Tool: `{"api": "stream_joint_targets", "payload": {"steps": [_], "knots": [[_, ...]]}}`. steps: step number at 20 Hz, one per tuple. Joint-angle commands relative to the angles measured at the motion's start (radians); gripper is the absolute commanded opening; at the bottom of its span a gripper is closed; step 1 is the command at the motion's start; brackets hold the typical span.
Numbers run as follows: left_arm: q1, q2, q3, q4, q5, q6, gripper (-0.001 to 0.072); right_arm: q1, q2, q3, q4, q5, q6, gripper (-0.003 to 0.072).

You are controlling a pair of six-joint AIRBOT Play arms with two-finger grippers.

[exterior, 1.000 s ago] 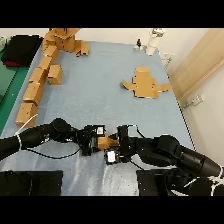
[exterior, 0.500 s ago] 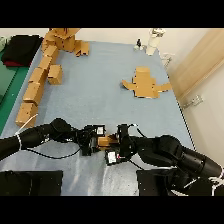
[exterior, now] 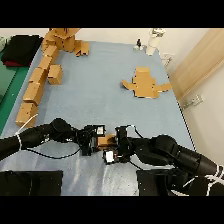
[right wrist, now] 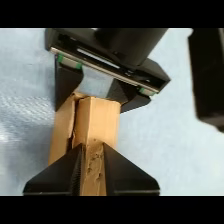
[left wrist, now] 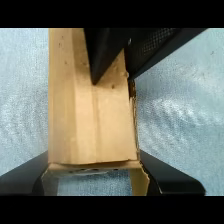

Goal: Fold the box.

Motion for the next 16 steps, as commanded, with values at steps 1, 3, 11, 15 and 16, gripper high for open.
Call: {"api": "stream_joint_targets", "payload": {"steps": [1,3,11,15,16], "knots": [[0.000,0.000,0.001,0.000,0.000,0.000,0.0471,0.016,-0.002,0.000,0.036,-0.031,0.000,0.0196],[0.000,0.000,0.001,0.000,0.000,0.000,0.0471,0.028,-0.003,0.000,0.053,-0.047,0.001,0.0196],[0.000,0.000,0.001,0.000,0.000,0.000,0.0471,0.032,0.058,0.006,0.060,-0.074,0.076,0.0205],[0.000,0.000,0.001,0.000,0.000,0.000,0.0471,0.018,0.211,0.069,-0.043,-0.303,0.743,0.0176],[0.000,0.000,0.001,0.000,0.000,0.000,0.0471,0.005,0.241,0.083,-0.087,-0.408,1.000,0.0005]]}}
